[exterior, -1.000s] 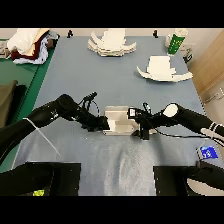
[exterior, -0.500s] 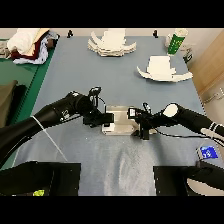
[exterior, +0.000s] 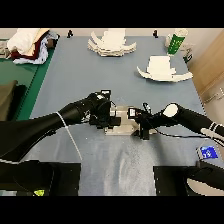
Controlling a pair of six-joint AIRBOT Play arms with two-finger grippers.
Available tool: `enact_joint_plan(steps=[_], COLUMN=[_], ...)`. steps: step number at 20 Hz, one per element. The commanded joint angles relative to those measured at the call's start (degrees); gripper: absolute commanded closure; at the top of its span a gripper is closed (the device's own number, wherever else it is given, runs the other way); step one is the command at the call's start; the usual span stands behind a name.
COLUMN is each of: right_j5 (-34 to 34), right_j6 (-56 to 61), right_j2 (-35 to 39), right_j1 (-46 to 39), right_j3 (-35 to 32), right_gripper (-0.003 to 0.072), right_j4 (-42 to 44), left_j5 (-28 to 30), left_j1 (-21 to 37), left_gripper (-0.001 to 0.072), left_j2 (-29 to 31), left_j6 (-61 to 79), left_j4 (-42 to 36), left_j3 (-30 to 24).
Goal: Fold the box.
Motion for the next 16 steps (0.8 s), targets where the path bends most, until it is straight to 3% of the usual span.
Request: enact_joint_plan(steps=[1, 10, 12, 16], right_j5=[0.02, 0.00, 0.00, 0.00], right_j6=[0.02, 0.02, 0.02, 0.02], right_j2=[0.00, 0.00, 0.00, 0.00], right_j1=[0.02, 0.02, 0.02, 0.02], right_j3=[0.02, 0.02, 0.02, 0.02], right_gripper=[0.0160, 0.0159, 0.0159, 0.0160], right_j4=[0.00, 0.02, 0.00, 0.02], left_j5=[-1.14, -1.16, -1.05, -2.62], left_j1=[-0.81, -0.83, -0.83, -0.83], left_gripper=[0.0475, 0.0477, 0.0696, 0.0697], left_j2=[-2.64, -5.05, -5.70, -5.70], left_j6=[-2.01, -2.23, -2.23, -3.45], left_j4=[1.44, 1.53, 1.77, 2.01], left_j3=[1.31, 1.62, 1.66, 1.66])
